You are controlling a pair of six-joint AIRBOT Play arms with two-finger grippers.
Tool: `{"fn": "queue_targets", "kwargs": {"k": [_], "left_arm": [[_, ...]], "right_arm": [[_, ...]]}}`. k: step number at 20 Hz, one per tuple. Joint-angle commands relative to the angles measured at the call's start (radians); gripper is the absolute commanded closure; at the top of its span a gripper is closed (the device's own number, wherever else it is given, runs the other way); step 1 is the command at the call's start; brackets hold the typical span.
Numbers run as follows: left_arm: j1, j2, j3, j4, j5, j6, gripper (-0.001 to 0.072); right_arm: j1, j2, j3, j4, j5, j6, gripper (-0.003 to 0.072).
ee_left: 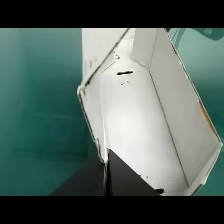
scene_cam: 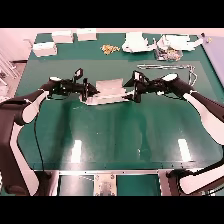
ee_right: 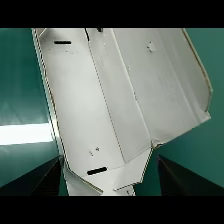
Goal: Fold the box and place the chain.
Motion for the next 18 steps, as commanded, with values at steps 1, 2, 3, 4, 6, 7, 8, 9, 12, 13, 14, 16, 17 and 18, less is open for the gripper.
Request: {"fn": "queue_targets", "kwargs": {"k": [1,2,3,4,6,7,8,9,12,13,14,16,17,18], "left_arm": [[0.000,-0.001,0.000,0.000,-0.013,0.000,0.0688],[0.000,-0.001,0.000,0.000,-0.017,0.000,0.0688],[0.000,-0.001,0.000,0.000,-0.017,0.000,0.0688],[0.000,-0.001,0.000,0.000,-0.017,0.000,0.0688],[0.000,-0.001,0.000,0.000,-0.019,-0.001,0.0688],[0.000,-0.001,0.000,0.000,-0.022,-0.001,0.0688],[0.000,-0.001,0.000,0.000,-0.023,-0.001,0.0688],[0.000,-0.001,0.000,0.000,-0.023,-0.001,0.0688],[0.000,-0.001,0.000,0.000,-0.023,-0.001,0.0688],[0.000,-0.001,0.000,0.000,-0.023,-0.001,0.0688],[0.000,-0.001,0.000,0.000,-0.023,-0.001,0.0688],[0.000,-0.001,0.000,0.000,-0.023,-0.001,0.0688],[0.000,-0.001,0.000,0.000,-0.023,-0.001,0.0688],[0.000,-0.001,0.000,0.000,-0.023,-0.001,0.0688]], "right_arm": [[-0.018,-0.056,0.064,-0.002,0.075,-0.011,-0.0008],[-0.019,-0.068,0.080,-0.009,0.080,-0.011,-0.0008],[-0.018,-0.078,0.094,-0.012,0.084,-0.013,-0.0007],[-0.018,-0.087,0.106,-0.018,0.084,-0.016,-0.0008],[-0.018,-0.109,0.133,-0.031,0.105,-0.015,-0.0008],[-0.018,-0.122,0.149,-0.031,0.122,-0.015,-0.0007],[-0.018,-0.135,0.164,-0.031,0.142,-0.014,-0.0008],[-0.017,-0.148,0.178,-0.032,0.156,-0.014,-0.0007],[-0.014,-0.174,0.196,-0.032,0.193,-0.014,-0.0007],[-0.010,-0.178,0.196,-0.033,0.204,-0.015,-0.0008],[-0.009,-0.178,0.196,-0.036,0.207,-0.014,-0.0007],[-0.008,-0.178,0.196,-0.035,0.216,-0.005,-0.0007],[-0.006,-0.179,0.196,-0.036,0.225,0.001,-0.0008],[-0.004,-0.182,0.196,-0.035,0.235,0.002,-0.0007]]}}
